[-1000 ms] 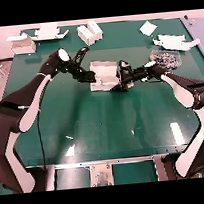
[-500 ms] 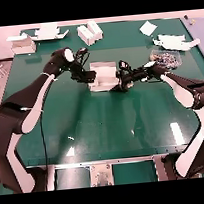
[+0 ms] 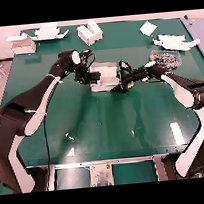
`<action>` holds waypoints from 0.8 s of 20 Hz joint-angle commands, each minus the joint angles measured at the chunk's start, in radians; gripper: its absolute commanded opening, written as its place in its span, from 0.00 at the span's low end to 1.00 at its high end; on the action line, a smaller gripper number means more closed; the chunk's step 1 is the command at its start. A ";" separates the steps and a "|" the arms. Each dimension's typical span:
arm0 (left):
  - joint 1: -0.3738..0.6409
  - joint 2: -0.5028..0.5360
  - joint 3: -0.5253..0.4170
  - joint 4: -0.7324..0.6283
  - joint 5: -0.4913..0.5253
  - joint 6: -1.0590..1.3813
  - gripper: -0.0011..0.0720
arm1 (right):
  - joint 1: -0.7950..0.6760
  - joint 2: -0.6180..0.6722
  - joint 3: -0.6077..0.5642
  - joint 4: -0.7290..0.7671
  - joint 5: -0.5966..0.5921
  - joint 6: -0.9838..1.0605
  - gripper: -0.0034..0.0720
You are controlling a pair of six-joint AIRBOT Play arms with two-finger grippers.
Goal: Fold the box and place the chain.
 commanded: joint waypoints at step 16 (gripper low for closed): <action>-0.023 -0.005 0.022 0.116 -0.005 -0.215 0.57 | 0.001 0.001 0.000 0.003 0.000 0.002 0.84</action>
